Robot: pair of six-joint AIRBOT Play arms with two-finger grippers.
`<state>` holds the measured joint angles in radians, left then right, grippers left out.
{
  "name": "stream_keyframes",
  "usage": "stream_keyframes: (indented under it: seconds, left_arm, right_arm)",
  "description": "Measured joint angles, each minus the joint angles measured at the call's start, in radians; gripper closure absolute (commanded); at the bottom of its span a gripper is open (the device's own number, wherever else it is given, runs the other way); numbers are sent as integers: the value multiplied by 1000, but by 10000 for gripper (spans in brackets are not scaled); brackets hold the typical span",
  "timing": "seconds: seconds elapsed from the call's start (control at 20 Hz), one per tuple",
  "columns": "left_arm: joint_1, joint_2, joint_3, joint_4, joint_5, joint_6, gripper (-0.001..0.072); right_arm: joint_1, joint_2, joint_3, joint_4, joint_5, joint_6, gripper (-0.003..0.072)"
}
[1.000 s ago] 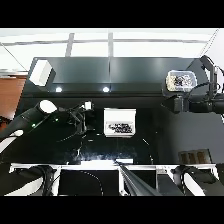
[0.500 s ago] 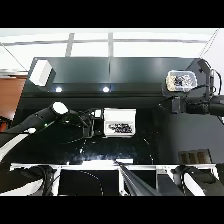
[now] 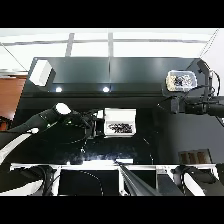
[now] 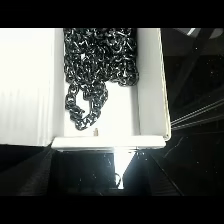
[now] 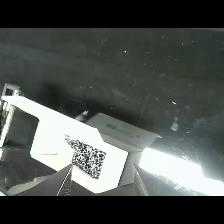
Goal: Fold the box and place the chain.
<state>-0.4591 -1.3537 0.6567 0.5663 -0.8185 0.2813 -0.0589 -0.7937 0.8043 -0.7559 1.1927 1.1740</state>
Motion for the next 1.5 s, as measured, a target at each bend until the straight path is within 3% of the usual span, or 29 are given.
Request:
stream_keyframes:
  seconds: [1.1, 1.5]
  left_arm:
    - [-13, 0, 0, -45, 19, -117, 7]
    - [-13, 20, 0, 40, 2, -247, 6]
  right_arm:
    - [0, 0, 0, 3, 11, 0, 240]
    - [0, 0, 0, 3, 15, 0, 240]
